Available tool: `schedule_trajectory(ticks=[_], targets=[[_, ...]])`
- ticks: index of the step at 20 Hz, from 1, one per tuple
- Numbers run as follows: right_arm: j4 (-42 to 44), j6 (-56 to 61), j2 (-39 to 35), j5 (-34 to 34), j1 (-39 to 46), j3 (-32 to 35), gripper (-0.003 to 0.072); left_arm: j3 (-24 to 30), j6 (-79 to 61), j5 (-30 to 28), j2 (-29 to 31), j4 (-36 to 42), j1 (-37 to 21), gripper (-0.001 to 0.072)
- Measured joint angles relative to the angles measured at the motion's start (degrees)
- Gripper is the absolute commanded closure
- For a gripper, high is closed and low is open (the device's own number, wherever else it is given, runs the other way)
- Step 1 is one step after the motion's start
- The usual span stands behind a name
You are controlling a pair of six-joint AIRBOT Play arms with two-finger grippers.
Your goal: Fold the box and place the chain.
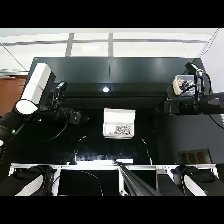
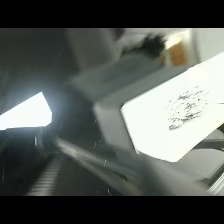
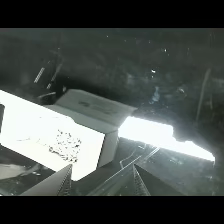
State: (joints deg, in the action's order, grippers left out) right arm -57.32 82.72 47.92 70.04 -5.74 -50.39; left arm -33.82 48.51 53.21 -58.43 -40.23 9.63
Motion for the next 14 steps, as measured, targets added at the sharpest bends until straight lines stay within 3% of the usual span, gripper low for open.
schedule_trajectory(ticks=[3, 6, 9, 14], targets=[[0.0, 0.92, 0.0, 0.28, 0.0, -0.02, 0.0241, 1.4, -23.61, -2.8, -1.75, 5.97, 1.2, 0.0037], [0.0, 1.29, 0.0, 0.42, 0.0, -0.02, 0.0241, 0.87, -40.72, -5.18, -3.3, 4.83, 5.11, 0.0033], [-0.07, 1.31, 0.0, 0.44, 0.0, -0.02, 0.0241, -0.33, -47.65, -7.74, -5.49, 3.08, 7.8, 0.0032], [-0.35, 1.51, 0.0, 0.44, 0.0, -0.02, 0.0241, -1.22, -54.31, -6.75, -10.16, 3.34, 10.1, -0.0003]])
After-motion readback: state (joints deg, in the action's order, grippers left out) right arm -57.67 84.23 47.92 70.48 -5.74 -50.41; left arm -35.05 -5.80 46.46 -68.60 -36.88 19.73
